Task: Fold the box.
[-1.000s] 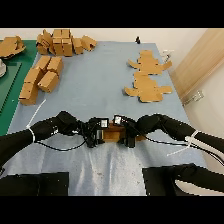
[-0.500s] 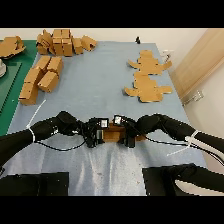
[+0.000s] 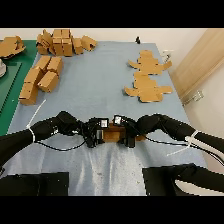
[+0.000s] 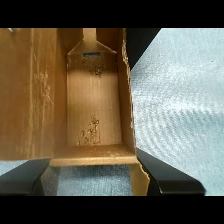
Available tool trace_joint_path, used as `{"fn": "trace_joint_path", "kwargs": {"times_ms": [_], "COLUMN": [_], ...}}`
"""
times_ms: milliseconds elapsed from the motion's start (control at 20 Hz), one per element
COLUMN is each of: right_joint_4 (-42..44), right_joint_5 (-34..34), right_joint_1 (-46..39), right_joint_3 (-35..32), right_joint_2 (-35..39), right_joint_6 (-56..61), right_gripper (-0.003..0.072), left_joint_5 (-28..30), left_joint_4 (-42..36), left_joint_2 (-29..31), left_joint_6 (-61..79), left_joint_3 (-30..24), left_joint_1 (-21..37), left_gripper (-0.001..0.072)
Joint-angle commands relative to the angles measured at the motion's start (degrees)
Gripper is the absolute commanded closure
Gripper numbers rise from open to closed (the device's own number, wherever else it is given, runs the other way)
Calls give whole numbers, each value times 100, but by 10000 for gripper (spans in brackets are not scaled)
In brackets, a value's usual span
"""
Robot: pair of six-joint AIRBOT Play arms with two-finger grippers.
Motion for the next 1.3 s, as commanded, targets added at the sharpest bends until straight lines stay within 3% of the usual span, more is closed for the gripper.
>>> {"fn": "trace_joint_path", "kwargs": {"times_ms": [0,600,700,750,1250], "right_joint_4": [2,7,192,103,-837], "right_joint_5": [0,2,-50,-74,72], "right_joint_1": [4,4,4,2,-96], "right_joint_3": [7,9,24,52,57], "right_joint_2": [-4,-4,4,2,306], "right_joint_6": [2,2,2,-35,-26], "right_gripper": [89,87,40,-34,-34], "left_joint_5": [-2,-2,-2,0,-2], "left_joint_4": [-4,-4,-4,-4,-4], "left_joint_2": [-2,-2,-2,-2,-2], "left_joint_6": [0,0,0,0,0], "left_joint_3": [0,0,2,0,0], "left_joint_1": [0,0,0,0,0], "left_gripper": [177,177,177,177,177]}}
